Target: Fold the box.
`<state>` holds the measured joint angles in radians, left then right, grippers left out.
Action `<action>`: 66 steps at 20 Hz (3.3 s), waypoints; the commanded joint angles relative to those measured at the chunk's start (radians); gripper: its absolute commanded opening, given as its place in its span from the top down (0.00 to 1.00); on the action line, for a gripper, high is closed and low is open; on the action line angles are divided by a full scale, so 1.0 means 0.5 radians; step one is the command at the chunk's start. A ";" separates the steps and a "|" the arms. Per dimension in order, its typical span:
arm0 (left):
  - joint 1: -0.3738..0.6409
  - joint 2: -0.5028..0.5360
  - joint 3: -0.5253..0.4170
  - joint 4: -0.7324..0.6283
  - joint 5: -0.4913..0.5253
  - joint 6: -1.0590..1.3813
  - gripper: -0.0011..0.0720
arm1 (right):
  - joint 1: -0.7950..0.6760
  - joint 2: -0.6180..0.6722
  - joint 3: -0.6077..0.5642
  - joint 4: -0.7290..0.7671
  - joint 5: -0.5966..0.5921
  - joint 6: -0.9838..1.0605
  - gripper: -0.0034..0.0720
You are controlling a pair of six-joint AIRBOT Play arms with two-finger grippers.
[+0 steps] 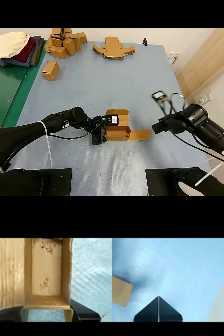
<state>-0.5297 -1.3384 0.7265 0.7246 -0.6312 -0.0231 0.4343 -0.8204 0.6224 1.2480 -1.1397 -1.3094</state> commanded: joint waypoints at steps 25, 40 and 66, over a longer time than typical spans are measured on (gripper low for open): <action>0.000 0.000 -0.001 0.001 0.001 0.001 0.46 | -0.179 -0.282 -0.150 1.502 0.401 -0.533 0.95; 0.000 0.000 -0.001 0.001 0.001 0.001 0.46 | -0.179 -0.132 -0.061 1.666 0.335 -0.576 0.34; 0.000 0.000 -0.001 0.001 0.001 0.001 0.46 | 0.755 -0.919 0.528 0.533 0.084 1.212 0.34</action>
<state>-0.5297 -1.3384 0.7265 0.7250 -0.6308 -0.0227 0.7750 -1.2198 0.8574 1.5806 -1.0454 -0.8242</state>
